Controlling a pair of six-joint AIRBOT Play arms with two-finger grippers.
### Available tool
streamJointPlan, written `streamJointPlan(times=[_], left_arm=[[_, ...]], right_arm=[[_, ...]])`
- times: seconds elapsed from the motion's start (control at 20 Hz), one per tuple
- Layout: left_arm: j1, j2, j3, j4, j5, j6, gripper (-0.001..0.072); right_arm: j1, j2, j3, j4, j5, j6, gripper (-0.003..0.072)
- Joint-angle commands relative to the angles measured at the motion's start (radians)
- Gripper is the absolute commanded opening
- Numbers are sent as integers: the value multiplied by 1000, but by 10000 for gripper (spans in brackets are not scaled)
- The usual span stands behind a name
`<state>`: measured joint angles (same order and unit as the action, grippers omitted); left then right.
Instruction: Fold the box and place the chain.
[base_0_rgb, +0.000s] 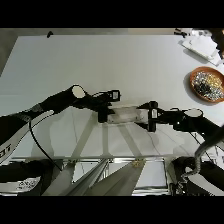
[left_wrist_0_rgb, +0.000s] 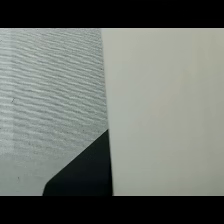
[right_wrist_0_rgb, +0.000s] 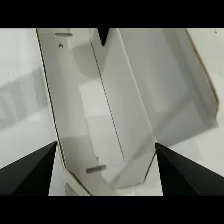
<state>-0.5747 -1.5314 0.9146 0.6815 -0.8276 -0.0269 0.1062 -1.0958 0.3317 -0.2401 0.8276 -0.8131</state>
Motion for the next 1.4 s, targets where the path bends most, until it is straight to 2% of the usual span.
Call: streamJointPlan(times=[0.0, 0.65, 1.05, 1.35], left_arm=[[0, 0, 0, 0, 0, 0, 13], [0, 0, 0, 0, 0, 0, 13], [0, 0, 0, 0, 0, 0, 13], [0, 0, 0, 0, 0, 0, 13]], right_arm=[[-72, 7, 3, -74, 52, 19, 678], [-56, -2, 9, 44, 48, -4, 678], [-55, -93, 47, 20, 103, -3, 678], [-49, -130, 51, -11, 96, 3, 671]])
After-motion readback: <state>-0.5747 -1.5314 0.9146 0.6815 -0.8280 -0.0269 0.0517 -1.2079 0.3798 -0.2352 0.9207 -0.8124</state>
